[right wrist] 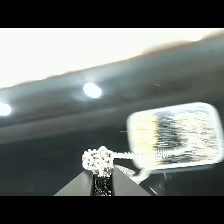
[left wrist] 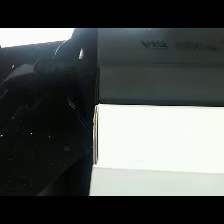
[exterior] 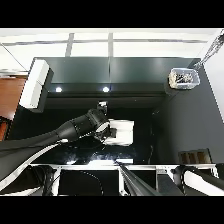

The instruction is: Fold the box and place the chain.

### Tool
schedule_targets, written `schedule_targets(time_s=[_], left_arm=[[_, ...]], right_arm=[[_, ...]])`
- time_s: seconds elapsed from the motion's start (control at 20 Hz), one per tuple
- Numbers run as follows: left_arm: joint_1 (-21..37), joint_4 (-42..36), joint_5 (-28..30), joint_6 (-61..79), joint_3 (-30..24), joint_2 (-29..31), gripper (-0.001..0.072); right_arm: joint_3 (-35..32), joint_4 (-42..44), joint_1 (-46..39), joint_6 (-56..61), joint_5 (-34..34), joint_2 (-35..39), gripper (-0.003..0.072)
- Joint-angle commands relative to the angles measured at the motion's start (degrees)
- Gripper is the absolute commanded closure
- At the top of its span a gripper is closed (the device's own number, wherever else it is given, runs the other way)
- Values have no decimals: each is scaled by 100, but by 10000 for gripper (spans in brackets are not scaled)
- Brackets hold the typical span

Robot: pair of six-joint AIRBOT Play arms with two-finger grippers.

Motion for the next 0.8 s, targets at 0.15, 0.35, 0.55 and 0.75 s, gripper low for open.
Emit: schedule_targets(time_s=[0.15, 0.35, 0.55, 0.75], left_arm=[[4, 7, -26, 2, -2, -2, 676], [7, 9, -11, 2, -2, -2, 676], [7, 9, -11, 0, -2, -2, 676], [7, 9, -11, 0, -2, -2, 676]], right_arm=[[-1637, 616, 667, -289, 457, 2350, 644], [-2540, 780, 1362, -293, 1434, 2728, 644], [-3630, 1646, 1989, -295, 1084, 2732, 644], [-4546, 2146, 2894, -297, 387, 2732, 644]])
